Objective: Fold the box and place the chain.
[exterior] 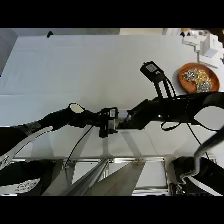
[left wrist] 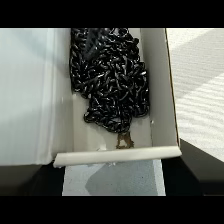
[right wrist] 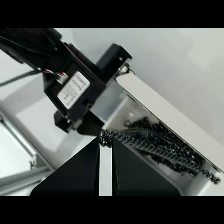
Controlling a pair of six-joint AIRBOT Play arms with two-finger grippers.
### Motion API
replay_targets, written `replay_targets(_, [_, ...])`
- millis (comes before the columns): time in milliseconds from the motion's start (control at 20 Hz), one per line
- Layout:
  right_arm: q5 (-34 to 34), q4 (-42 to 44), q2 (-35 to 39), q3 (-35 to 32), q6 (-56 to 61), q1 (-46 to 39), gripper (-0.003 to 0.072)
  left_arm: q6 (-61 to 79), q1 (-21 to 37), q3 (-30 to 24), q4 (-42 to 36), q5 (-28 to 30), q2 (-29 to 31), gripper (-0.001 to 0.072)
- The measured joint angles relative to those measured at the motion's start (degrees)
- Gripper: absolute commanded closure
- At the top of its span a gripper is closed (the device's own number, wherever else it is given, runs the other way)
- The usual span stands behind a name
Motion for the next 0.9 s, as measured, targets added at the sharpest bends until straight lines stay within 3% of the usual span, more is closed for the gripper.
replay_targets(600, [-7.8,10.0,-2.1,0.0,-5.4,0.7,0.0665,0.0,0.0,0.0,0.0,0.0,0.0,0.0571])
replay_targets(900, [-3.1,3.9,-3.8,0.0,-4.8,0.7,0.0664,0.0,0.0,0.0,0.0,0.0,0.0,0.0571])
